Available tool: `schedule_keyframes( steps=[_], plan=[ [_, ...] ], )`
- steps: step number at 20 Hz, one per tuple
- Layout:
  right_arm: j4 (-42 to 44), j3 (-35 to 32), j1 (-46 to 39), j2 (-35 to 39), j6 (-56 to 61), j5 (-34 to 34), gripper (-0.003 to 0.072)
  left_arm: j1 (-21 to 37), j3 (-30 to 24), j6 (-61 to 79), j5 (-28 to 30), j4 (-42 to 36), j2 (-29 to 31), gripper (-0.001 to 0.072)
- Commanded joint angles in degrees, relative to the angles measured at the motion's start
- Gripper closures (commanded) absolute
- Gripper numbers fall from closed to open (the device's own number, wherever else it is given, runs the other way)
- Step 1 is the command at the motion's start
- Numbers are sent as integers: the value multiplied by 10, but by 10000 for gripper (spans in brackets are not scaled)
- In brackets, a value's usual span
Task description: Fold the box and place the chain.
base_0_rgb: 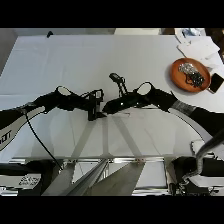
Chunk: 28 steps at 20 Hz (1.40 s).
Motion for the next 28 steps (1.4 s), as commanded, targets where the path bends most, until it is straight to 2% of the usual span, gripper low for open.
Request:
schedule_keyframes(
  steps=[1, 5, 9, 12, 14, 16, 19, 23, 28],
  plan=[
    [-1, 0, 11, 0, 0, -1, 674, 0, 0, -1, 0, -1, 0, 454],
    [-1, 0, 9, 24, 0, -47, 674, 0, 0, -1, 0, -1, 0, 454],
    [-4, 0, -13, 79, -1, -78, 674, 0, 0, -1, 0, -2, 0, 454],
    [-41, -1, -43, 118, -2, -75, 674, 0, 0, -1, 0, -2, 0, 454],
    [-84, -2, -66, 134, -1, -46, 674, 0, 0, -1, 0, -1, 0, 454],
    [-92, -24, -93, 148, -1, -28, 674, 0, 0, -1, 0, -2, 0, 454],
    [-87, -92, -122, 159, -1, -28, 674, 0, 0, -1, 0, -1, 0, 454],
    [-88, -165, -125, 151, -2, -49, 674, 0, 0, -1, 0, -2, 0, 454],
    [-87, -180, -125, 151, -1, -54, 674, 0, 0, -1, 0, -2, 0, 454]
  ],
)
